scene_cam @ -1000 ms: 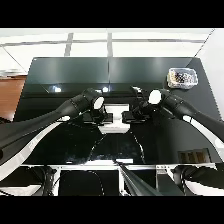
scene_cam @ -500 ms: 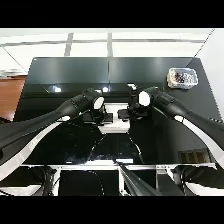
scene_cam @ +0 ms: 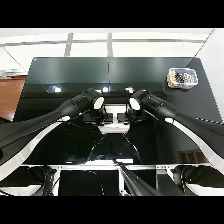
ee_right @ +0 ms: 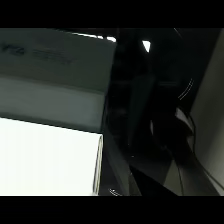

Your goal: Fold the box and place the chain.

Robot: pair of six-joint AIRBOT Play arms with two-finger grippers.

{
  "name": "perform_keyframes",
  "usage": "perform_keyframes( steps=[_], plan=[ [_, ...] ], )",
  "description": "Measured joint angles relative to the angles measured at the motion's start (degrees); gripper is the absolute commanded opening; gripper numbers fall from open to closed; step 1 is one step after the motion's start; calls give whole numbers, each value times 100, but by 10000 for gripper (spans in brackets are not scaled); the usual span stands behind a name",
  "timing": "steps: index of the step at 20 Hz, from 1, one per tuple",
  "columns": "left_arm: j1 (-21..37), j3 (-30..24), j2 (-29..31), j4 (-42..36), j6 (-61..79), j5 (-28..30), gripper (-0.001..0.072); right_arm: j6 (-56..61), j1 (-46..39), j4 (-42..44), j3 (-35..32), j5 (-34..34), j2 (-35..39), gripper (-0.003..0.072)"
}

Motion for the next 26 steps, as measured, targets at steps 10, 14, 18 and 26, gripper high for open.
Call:
perform_keyframes(
  steps=[10,14,18,26],
  plan=[
    [0,4,0,-15,7,11,24,616,22,103,11,92,-85,202],
    [2,4,0,17,4,4,24,660,22,166,9,116,-94,16],
    [0,4,0,9,2,-4,24,680,9,181,9,118,-92,326],
    [2,2,0,15,-11,2,24,-308,-455,153,328,914,765,387]
  ],
)
